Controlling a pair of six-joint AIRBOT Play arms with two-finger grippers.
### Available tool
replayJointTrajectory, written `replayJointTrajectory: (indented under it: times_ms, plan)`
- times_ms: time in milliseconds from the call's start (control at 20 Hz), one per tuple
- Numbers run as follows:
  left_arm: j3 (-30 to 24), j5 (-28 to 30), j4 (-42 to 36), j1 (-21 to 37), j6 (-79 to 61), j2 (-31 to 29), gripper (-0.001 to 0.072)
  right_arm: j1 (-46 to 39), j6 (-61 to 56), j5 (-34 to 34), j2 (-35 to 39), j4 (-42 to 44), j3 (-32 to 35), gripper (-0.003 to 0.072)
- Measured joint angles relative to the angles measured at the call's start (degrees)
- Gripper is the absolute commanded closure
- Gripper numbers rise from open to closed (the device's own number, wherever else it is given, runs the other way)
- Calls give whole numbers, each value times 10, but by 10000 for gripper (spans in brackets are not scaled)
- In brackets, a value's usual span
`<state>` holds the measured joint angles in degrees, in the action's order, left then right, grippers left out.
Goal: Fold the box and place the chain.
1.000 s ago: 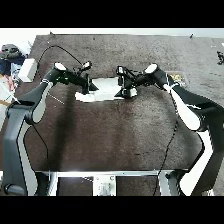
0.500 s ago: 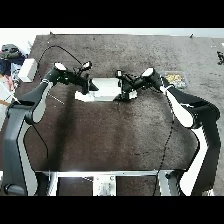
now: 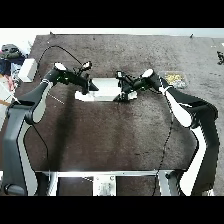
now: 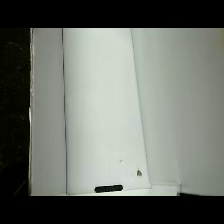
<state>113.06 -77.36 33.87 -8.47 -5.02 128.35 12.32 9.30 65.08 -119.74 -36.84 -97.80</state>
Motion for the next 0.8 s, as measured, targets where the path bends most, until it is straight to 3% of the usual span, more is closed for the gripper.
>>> replayJointTrajectory:
  times_ms: [100, 800]
  plan:
    - [0, 0, 0, 0, 0, 0, 698, -3, 1, -2, 0, 2, 0, 76]
    - [0, 0, 0, 0, 0, 0, 698, -9, 12, -10, 0, 2, 0, 76]
